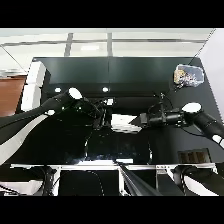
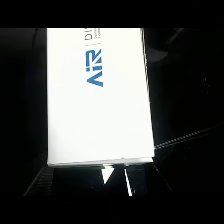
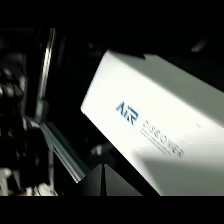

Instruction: Fold the box and place the chain.

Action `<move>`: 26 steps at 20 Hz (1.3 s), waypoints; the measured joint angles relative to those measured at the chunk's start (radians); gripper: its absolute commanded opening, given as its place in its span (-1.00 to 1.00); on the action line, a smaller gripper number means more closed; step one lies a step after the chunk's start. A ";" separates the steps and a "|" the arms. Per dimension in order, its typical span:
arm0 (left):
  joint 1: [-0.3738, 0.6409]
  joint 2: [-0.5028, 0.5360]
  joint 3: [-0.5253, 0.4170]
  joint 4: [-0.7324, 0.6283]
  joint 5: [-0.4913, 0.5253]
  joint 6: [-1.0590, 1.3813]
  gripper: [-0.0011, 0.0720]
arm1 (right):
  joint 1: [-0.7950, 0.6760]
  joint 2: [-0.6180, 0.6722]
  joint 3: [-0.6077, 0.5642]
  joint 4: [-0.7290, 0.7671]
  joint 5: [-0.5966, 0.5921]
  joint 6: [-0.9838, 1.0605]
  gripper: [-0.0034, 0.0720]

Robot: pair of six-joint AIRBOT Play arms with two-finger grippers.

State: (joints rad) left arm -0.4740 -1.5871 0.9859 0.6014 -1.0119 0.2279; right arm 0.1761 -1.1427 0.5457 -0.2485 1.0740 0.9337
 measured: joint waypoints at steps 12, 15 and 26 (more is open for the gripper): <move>0.000 0.000 0.000 0.000 0.002 0.001 0.18 | 0.070 -0.010 -0.037 -0.141 -0.217 0.212 -0.86; 0.000 0.000 0.000 0.000 0.002 0.001 0.18 | 0.071 -0.014 -0.038 -0.165 -0.225 0.219 -0.86; 0.043 0.039 0.002 0.025 0.035 -0.113 0.88 | -0.151 0.103 0.160 -0.285 0.064 0.096 -0.86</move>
State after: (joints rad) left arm -0.4313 -1.5482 0.9878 0.6266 -0.9764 0.1150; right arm 0.0250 -1.0397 0.7055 -0.5339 1.1381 1.0294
